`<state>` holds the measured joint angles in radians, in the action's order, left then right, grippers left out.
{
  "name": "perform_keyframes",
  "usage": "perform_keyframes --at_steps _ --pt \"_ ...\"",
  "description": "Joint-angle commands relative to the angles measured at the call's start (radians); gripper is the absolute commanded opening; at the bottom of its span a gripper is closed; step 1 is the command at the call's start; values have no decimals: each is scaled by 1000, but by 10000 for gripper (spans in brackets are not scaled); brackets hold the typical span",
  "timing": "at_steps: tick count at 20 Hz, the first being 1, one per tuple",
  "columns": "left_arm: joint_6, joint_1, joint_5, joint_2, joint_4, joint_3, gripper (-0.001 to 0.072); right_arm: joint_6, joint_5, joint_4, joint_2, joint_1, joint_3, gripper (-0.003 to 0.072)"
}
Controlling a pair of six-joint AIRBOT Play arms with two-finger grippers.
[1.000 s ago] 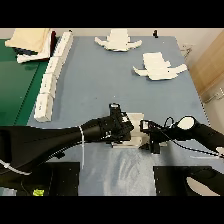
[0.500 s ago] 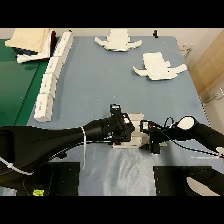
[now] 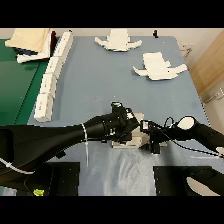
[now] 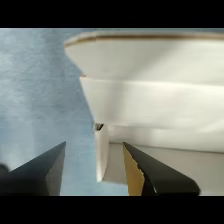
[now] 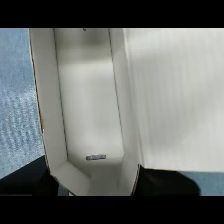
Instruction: Fold the box.
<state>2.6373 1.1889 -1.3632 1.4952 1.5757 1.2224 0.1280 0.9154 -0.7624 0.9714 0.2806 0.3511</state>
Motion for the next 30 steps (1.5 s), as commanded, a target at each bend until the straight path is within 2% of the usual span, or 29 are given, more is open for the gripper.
perform_keyframes --at_steps 1,2,4,6,7,8,12,13,15,16,20,21,22,23,26,30 --pt "-100 -7 -179 -1 -3 73 542 1 0 0 0 0 0 530" --pt "-141 -19 -234 -1 -9 104 539 1 0 0 0 0 0 530" --pt "-233 -47 -327 -1 -13 173 302 1 0 0 0 0 1 530" --pt "-328 -72 -388 -1 -13 243 291 1 0 0 0 0 1 530" --pt "-386 -80 -396 -1 -13 276 134 1 0 0 0 0 0 530" --pt "-432 -83 -394 -1 -20 301 14 1 0 0 0 0 0 530" --pt "-638 -85 -352 -1 -27 329 15 1 0 0 0 0 1 530" --pt "-705 -99 -306 -16 -76 322 15 1 0 0 0 0 0 530" --pt "-883 -176 -161 -91 -223 247 14 1 0 0 0 0 1 530" --pt "-979 -222 -85 -158 -275 175 13 1 0 0 0 0 1 530" --pt "-1479 -386 151 -483 -334 -231 16 1 0 0 0 0 0 530" --pt "-1588 -434 225 -552 -368 -336 64 1 0 0 0 0 1 531" --pt "-1681 -473 296 -600 -419 -425 460 1 0 0 0 0 1 530" --pt "-1752 -513 375 -637 -485 -509 696 1 0 0 0 0 1 530" --pt "-2084 -588 492 -660 -668 -675 695 1 0 0 0 0 0 530" --pt "-2599 -591 612 -621 -935 -800 694 1 0 0 0 0 0 530"
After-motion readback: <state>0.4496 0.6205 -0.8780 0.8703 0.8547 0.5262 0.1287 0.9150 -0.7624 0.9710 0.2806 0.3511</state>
